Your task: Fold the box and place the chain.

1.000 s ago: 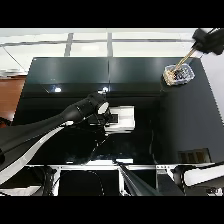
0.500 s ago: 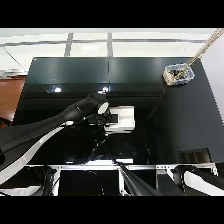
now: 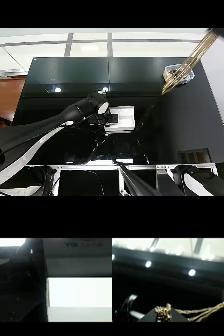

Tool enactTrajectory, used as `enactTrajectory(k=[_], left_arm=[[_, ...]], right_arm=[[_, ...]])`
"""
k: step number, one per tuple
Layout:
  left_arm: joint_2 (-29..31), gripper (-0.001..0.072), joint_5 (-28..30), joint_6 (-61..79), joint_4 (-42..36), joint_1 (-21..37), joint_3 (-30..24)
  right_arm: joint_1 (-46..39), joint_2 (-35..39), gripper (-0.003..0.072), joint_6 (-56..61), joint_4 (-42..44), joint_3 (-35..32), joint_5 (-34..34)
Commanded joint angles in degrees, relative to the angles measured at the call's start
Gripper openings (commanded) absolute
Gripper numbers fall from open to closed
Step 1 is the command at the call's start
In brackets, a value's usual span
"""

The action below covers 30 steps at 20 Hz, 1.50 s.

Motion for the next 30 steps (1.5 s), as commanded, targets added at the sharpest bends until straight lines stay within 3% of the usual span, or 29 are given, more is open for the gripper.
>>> enactTrajectory(k=[1,5,9,14,19,25,30], left_arm=[[0.0,0.0031,0.1,0.0,0.0,0.0,0.0],[0.0,0.0031,0.1,0.0,0.0,0.0,0.0],[0.0,0.0031,-0.1,0.0,0.0,0.0,0.0],[0.0,0.0031,-0.1,0.0,0.0,0.0,0.0],[0.0,0.0031,-0.1,0.0,0.0,0.0,0.0],[0.0,0.0031,-0.1,0.0,0.0,0.0,0.0],[0.0,0.0031,-0.2,0.0,0.0,0.0,0.0]], right_arm=[[5.4,1.1,0.0019,-1.7,4.3,-7.8,5.0],[10.4,1.1,0.0019,-4.5,8.7,-20.9,2.8],[12.2,1.1,0.0019,-8.5,17.7,-34.7,-8.3],[12.2,1.1,0.0019,-13.9,30.9,-45.1,-14.4],[8.9,1.1,0.0020,-14.4,31.5,-46.3,-12.6],[-2.8,1.1,0.0019,-16.5,32.9,-44.4,-1.6],[-1.9,1.1,0.0019,-18.7,33.0,-44.5,-2.3]])
